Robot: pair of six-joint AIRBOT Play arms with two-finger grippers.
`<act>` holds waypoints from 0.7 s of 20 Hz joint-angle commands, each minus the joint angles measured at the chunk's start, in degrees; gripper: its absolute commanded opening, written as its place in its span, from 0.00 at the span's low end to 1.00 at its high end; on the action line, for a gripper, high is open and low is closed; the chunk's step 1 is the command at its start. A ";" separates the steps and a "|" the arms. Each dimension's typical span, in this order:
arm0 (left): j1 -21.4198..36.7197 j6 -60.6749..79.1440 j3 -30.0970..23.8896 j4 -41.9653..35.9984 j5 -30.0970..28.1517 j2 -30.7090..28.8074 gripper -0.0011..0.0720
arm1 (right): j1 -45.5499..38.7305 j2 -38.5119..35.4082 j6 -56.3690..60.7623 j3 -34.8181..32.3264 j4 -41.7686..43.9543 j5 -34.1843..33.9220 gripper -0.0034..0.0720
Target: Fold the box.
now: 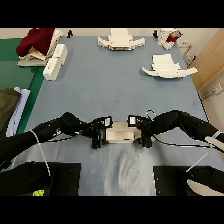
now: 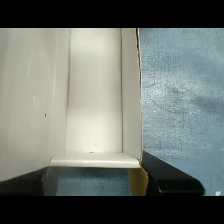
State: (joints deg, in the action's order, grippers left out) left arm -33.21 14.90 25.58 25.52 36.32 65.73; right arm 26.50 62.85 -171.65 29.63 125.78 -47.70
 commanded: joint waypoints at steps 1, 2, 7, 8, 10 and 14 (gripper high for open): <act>-0.02 0.07 0.02 0.00 -0.24 0.04 0.65 | 0.02 -0.20 1.46 0.07 -0.04 -0.83 1.00; -0.02 0.07 0.02 0.00 -0.24 0.04 0.64 | 0.02 -0.68 2.93 0.07 -0.63 -0.83 1.00; -0.02 0.07 0.02 0.00 -0.22 0.04 0.65 | 0.02 -8.96 19.47 0.07 -12.72 -3.56 1.00; -0.02 0.07 0.02 0.00 -0.24 0.04 0.65 | 0.02 -11.10 24.44 0.11 -16.06 -5.62 1.00; -0.02 0.07 0.02 0.00 -0.24 0.04 0.65 | 0.02 -15.54 36.89 0.52 -20.13 -11.65 0.99; -0.02 0.09 0.02 0.00 -0.24 0.04 0.65 | 0.02 -20.46 60.83 0.52 -11.76 -21.44 0.50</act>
State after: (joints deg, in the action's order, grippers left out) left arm -33.30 14.98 25.56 25.52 36.14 65.73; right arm 26.48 45.78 -129.12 30.04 110.17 -61.45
